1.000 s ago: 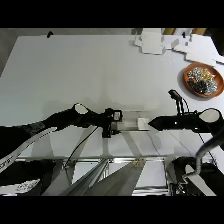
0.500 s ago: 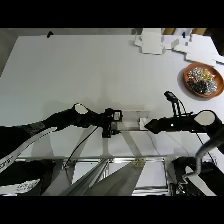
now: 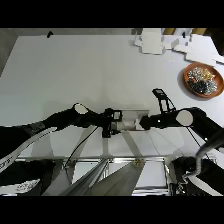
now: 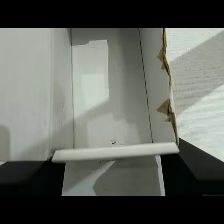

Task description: Fold the box and place the chain.

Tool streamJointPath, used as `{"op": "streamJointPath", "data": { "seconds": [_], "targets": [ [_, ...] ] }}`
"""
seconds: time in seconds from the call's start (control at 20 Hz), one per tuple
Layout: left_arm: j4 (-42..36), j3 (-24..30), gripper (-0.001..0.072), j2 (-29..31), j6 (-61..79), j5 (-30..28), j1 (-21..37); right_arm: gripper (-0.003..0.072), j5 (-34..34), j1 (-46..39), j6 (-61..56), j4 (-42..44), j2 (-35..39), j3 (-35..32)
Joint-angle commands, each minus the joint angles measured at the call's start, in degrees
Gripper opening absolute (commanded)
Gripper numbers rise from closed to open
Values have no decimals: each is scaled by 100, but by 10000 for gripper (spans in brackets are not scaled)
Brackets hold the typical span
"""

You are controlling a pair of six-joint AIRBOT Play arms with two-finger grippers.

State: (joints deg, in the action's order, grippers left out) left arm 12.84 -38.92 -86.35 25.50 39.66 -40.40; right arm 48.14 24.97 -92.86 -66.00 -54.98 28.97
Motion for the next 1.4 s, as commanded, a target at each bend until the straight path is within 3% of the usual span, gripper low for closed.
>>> {"op": "streamJointPath", "data": {
  "seconds": [0.0,0.5,0.6,0.95,1.05,1.2,1.3,1.35],
  "targets": [
    [2,2,271,4,4,-2,-2,371,33,341,-835,-516,-437,299],
    [2,2,271,4,4,0,-2,326,387,634,-1991,-1325,-957,581],
    [2,2,271,4,4,-2,-2,258,435,634,-2017,-1327,-1073,706],
    [2,2,271,7,4,0,-4,248,807,782,-2120,-1510,-1397,1067],
    [2,2,271,7,4,0,-2,189,846,782,-2149,-1504,-1397,1067],
    [2,2,271,4,4,0,-2,159,892,782,-2371,-1506,-1397,1067],
    [2,2,271,4,4,0,-4,22,933,782,-2378,-1506,-1397,1067],
    [2,2,271,4,4,0,-2,22,962,782,-2376,-1506,-1397,1067]
  ]
}}
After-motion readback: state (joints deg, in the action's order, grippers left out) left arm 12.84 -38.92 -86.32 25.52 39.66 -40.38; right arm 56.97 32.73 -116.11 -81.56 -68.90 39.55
